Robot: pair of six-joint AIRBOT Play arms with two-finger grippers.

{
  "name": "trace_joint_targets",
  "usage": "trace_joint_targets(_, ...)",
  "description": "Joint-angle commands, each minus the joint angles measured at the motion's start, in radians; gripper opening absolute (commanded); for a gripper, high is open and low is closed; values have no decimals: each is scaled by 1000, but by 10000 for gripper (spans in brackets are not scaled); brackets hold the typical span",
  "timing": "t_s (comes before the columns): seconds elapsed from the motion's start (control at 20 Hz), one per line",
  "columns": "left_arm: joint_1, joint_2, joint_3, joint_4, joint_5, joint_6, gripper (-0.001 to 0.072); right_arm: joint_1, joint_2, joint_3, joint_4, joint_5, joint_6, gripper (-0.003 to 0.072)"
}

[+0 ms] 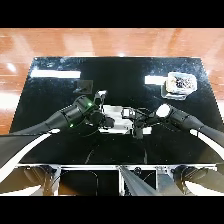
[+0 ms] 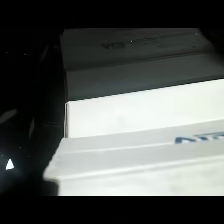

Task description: Fold the box and place the chain.

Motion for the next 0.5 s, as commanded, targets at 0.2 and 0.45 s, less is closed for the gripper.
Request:
trace_joint_targets(0.2,-3,-13,14,5,13,-16,294,0,-1,0,0,0,0,543)
trace_joint_targets(0.45,-3,-14,14,6,4,-16,294,0,-1,0,0,0,0,543)
